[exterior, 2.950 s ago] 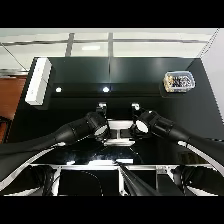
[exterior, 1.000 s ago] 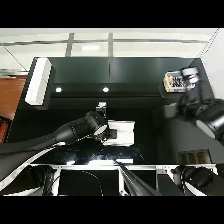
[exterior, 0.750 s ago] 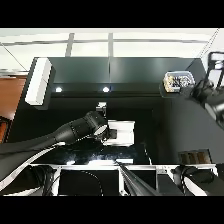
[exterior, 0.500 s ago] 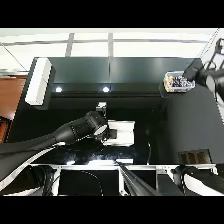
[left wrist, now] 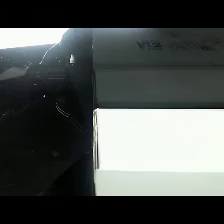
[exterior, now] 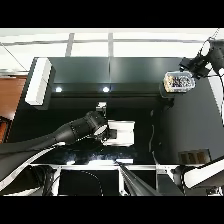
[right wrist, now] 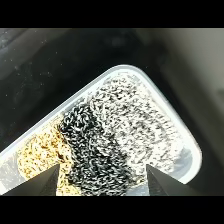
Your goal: Fold the box and place the chain.
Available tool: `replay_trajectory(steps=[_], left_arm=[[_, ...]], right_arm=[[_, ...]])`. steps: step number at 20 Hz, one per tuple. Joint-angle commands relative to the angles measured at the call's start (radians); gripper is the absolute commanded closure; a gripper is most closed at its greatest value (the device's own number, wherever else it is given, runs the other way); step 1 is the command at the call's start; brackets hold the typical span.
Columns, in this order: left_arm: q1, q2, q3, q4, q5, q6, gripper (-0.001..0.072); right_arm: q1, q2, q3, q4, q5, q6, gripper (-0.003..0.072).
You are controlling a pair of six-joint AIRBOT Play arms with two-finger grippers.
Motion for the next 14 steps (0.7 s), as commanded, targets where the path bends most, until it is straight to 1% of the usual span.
replay_trajectory(steps=[1,5,14], left_arm=[[0.000,0.000,0.000,0.001,0.002,0.000,0.0683],[0.000,0.000,0.000,0.000,0.001,0.000,0.0683],[0.000,0.000,0.000,0.000,0.000,0.000,0.0683]], right_arm=[[-0.040,-0.059,0.040,0.060,0.041,0.031,0.0059],[-0.065,-0.089,0.040,0.061,0.027,0.040,0.0059],[-0.071,-0.163,0.040,0.056,-0.015,0.040,0.0060]])
